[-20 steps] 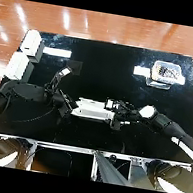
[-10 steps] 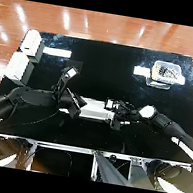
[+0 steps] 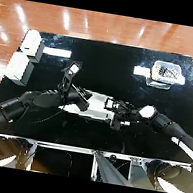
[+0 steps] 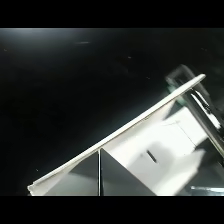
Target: Fold the box and place the chain.
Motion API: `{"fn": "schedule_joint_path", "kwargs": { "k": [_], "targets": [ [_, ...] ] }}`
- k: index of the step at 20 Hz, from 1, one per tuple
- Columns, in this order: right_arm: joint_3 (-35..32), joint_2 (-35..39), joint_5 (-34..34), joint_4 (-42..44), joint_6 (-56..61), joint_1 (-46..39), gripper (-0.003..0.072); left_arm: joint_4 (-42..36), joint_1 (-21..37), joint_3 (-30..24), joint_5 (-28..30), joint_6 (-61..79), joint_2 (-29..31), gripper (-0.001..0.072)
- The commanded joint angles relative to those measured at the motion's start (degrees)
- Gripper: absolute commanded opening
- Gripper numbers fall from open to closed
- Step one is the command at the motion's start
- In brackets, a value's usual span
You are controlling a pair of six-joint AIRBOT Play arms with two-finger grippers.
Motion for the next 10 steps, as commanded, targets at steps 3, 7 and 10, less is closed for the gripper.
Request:
{"fn": "schedule_joint_path", "kwargs": {
  "k": [3,7,10],
  "targets": [
    [0.0,0.02,0.02,0.0,0.0,0.0,0.0632,0.11,-0.94,-0.02,-3.32,-1.53,-4.35,0.0021],
    [0.0,0.02,0.02,0.0,0.02,0.0,0.0632,0.11,-1.33,-0.02,-3.54,-2.21,-7.32,0.002],
    [0.0,0.02,0.02,0.0,0.0,0.0,0.0632,0.13,-1.33,-0.02,-3.91,-3.04,-8.39,0.002]
  ]
}}
